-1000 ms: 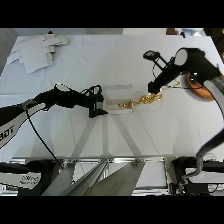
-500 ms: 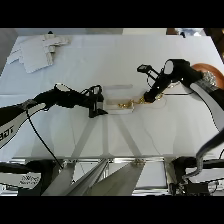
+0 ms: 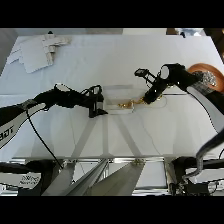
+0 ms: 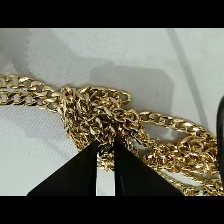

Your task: Fold the box and place the chain.

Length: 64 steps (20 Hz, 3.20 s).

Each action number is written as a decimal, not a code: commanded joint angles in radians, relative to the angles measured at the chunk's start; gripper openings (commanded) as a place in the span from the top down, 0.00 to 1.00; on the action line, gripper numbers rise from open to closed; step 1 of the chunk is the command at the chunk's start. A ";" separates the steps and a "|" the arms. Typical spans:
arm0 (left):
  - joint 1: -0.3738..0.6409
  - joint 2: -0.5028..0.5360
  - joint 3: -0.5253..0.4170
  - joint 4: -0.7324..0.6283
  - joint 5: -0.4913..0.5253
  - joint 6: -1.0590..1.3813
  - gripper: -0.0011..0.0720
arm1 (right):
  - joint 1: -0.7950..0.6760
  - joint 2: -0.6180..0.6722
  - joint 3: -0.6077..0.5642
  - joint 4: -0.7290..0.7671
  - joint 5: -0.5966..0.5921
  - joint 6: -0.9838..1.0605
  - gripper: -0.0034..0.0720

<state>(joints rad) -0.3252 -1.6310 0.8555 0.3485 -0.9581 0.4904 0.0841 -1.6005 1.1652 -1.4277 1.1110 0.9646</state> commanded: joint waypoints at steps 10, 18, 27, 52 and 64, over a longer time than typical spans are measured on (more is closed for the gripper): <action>0.000 0.000 0.000 0.000 0.000 0.000 0.86 | 0.002 0.369 0.000 0.029 -0.018 0.015 0.94; 0.000 0.000 0.000 0.000 0.000 0.000 0.86 | 0.185 0.485 0.000 0.172 -0.070 0.013 0.94; 0.000 0.000 0.000 0.000 0.000 0.000 0.86 | 0.433 0.369 0.000 0.172 -0.269 -0.001 0.94; 0.000 0.000 0.000 0.000 0.000 0.000 0.86 | -0.040 0.369 0.000 0.195 -0.006 -0.377 0.50; 0.000 0.000 0.000 0.000 0.000 0.000 0.86 | -0.036 0.019 0.000 0.199 -0.079 -0.630 0.18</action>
<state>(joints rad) -0.3252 -1.6310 0.8555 0.3489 -0.9581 0.4908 0.0200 -1.5162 1.1648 -1.2293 1.0515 0.4122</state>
